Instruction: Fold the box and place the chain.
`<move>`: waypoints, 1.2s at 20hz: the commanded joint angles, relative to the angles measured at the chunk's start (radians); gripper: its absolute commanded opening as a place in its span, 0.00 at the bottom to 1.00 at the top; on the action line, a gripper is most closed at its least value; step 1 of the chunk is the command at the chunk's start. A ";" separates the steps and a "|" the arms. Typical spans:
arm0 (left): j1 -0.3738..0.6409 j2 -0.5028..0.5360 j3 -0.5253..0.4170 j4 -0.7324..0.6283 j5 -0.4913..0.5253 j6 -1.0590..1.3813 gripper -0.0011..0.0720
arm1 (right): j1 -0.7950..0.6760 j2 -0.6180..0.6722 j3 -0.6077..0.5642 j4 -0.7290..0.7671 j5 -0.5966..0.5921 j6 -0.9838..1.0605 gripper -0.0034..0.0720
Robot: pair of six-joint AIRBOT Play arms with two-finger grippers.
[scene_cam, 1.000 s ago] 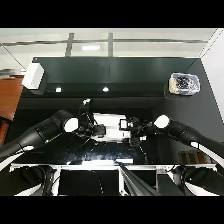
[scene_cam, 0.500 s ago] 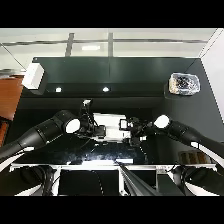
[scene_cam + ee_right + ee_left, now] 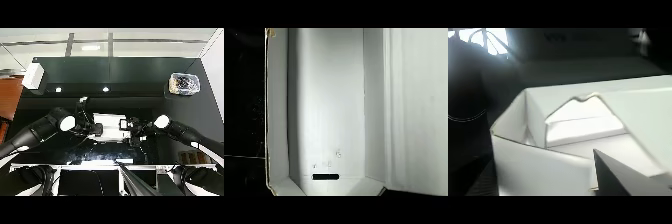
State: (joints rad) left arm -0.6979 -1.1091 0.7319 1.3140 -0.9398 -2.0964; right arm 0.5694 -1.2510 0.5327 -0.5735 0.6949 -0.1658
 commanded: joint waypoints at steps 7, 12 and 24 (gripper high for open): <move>0.235 0.236 0.001 -0.082 -0.286 0.230 0.99 | 0.000 -0.001 0.001 0.000 0.000 0.000 0.31; 0.566 0.422 -0.010 -0.081 -0.340 0.342 0.06 | 0.000 -0.001 0.001 0.000 0.000 0.000 0.31; 0.905 0.225 -0.410 -0.549 -0.229 0.863 0.06 | 0.000 -0.001 0.001 0.000 0.000 0.000 0.31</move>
